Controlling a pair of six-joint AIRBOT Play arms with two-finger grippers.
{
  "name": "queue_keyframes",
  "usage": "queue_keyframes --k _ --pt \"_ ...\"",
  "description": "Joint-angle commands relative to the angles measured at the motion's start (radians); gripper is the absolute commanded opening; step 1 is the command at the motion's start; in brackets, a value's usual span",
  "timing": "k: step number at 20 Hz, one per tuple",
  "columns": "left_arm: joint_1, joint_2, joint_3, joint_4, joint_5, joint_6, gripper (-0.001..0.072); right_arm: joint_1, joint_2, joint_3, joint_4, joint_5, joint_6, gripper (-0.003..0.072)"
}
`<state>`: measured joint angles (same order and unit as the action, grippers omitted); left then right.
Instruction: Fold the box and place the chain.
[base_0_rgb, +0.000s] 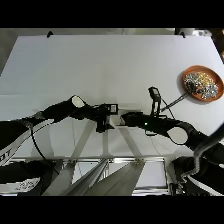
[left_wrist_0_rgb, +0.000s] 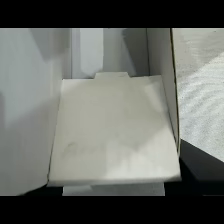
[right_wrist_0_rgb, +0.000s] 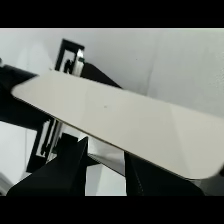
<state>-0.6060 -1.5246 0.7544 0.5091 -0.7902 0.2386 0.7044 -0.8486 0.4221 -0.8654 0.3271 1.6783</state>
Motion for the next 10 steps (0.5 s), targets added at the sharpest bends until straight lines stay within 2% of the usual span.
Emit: queue_keyframes --k 1,4,6,9,10 --pt "0.0 0.0 0.0 0.0 0.0 0.0 0.0387 -0.095 0.082 0.009 -0.034 0.16 -0.003 0.0224" --pt "0.0 0.0 0.0 0.0 0.0 0.0 0.0387 -0.256 0.212 0.009 -0.115 0.415 -0.005 0.0231" --pt "0.0 0.0 0.0 0.0 0.0 0.0 0.0387 -0.357 0.351 0.009 -0.195 0.533 -0.003 0.0234" --pt "0.0 0.0 0.0 0.0 0.0 0.0 0.0387 -0.513 0.553 0.009 -0.433 0.698 0.096 0.0302" --pt "0.0 0.0 0.0 0.0 0.0 0.0 0.0387 -0.57 0.597 0.009 -0.546 0.775 0.138 0.0349"
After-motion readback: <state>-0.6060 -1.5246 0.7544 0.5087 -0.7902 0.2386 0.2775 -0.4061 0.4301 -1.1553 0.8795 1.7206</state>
